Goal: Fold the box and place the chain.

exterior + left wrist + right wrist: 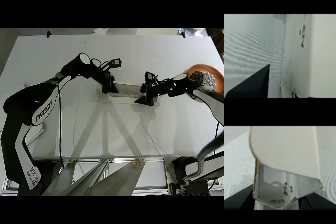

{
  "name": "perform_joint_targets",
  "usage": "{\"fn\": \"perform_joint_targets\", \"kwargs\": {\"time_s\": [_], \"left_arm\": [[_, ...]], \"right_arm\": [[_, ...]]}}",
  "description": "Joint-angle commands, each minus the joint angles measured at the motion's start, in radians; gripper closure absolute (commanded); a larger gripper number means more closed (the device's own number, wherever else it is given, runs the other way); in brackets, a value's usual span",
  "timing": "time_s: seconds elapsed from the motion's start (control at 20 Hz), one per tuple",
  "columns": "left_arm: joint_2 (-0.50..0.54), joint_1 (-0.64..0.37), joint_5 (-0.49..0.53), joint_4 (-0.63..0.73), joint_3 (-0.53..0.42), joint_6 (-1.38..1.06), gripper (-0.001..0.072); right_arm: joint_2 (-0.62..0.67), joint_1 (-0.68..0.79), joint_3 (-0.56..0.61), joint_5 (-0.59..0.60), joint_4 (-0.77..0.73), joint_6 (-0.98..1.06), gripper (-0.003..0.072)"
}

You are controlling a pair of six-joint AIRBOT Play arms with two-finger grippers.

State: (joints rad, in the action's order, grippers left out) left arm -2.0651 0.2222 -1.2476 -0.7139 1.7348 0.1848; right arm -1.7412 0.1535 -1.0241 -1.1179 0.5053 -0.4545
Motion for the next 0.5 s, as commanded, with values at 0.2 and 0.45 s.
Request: {"fn": "perform_joint_targets", "kwargs": {"time_s": [0.2, 0.45], "left_arm": [[0.091, -0.064, -0.074, -0.009, 0.001, -0.001, 0.0375], [0.183, -0.082, -0.153, -0.307, 0.001, 0.072, 0.0496]], "right_arm": [[0.000, -0.001, 0.000, 0.002, -0.002, 0.001, 0.0247], [0.000, -0.001, 0.000, 0.002, -0.002, 0.001, 0.0247]]}}
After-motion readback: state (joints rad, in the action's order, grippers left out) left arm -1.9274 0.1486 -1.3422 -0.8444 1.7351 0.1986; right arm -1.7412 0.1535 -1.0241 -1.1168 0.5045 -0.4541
